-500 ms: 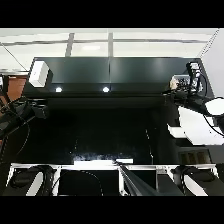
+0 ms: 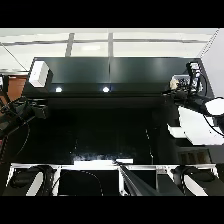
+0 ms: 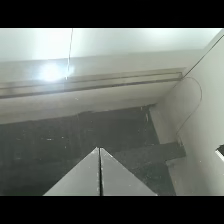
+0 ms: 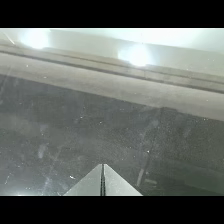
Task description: Fold the box and place the chain.
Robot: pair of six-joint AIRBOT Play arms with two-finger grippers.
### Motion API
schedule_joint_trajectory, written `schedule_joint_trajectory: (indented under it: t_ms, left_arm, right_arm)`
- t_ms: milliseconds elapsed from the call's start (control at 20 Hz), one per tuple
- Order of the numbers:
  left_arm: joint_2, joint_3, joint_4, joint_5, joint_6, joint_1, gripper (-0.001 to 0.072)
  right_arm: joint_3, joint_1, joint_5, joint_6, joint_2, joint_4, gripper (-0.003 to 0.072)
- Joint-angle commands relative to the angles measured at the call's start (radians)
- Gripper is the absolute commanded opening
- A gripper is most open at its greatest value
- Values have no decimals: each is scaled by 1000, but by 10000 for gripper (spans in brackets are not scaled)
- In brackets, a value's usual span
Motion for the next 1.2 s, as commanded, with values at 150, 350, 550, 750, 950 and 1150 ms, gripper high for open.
schedule_joint_trajectory:
  t_ms: [150, 350, 550, 750, 950, 1150]
  left_arm:
    - [1, 0, 0, 0, 0, 0, 26]
    - [1, 0, -21, 8, -2, 0, 26]
    - [-22, -1, -25, 38, -3, -2, 26]
    - [-95, -1, -32, 49, -3, -2, 436]
    - [-138, 0, -48, 31, -6, -2, 714]
    - [-138, 0, -48, -18, -6, -2, 713]
  right_arm:
    - [0, 0, 0, 0, -1, 0, 16]
    - [0, 1, -21, 0, -1, 5, 16]
    - [0, 1, -288, 0, -18, 7, 16]
    - [21, -50, -485, 40, -114, 29, 720]
    - [215, -317, -153, 118, -225, -34, 720]
    - [443, -748, 247, 439, -342, -467, 720]
